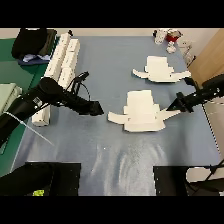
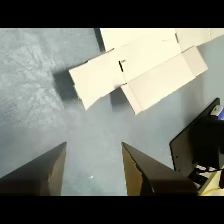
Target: Fold the box.
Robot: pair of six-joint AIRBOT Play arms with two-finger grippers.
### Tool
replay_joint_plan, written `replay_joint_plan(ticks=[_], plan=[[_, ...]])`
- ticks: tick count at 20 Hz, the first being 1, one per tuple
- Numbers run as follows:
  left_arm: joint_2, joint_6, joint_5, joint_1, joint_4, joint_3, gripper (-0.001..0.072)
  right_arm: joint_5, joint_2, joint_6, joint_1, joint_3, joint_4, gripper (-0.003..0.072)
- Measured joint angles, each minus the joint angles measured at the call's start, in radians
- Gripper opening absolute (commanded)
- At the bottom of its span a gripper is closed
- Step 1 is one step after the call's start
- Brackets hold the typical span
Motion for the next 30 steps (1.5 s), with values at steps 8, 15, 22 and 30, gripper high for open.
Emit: replay_joint_plan(ticks=[8, 15, 22, 30], plan=[[0.000, 0.095, -0.134, 0.148, 0.003, -0.005, 0.0523, 0.301, 0.443, 0.096, 0.288, -0.445, 0.002, 0.0001], [-0.110, 0.200, -0.095, 0.159, -0.052, -0.006, 0.0523, 0.467, 0.629, 0.085, 0.468, -0.601, -0.011, 0.0001], [-0.367, 0.423, -0.130, 0.159, -0.253, 0.017, 0.0523, 0.500, 0.653, 0.081, 0.538, -0.622, -0.011, 0.0001], [-0.511, 0.580, -0.266, 0.088, -0.322, 0.050, 0.0234, 0.505, 0.655, 0.085, 0.547, -0.624, -0.009, 0.0001]])
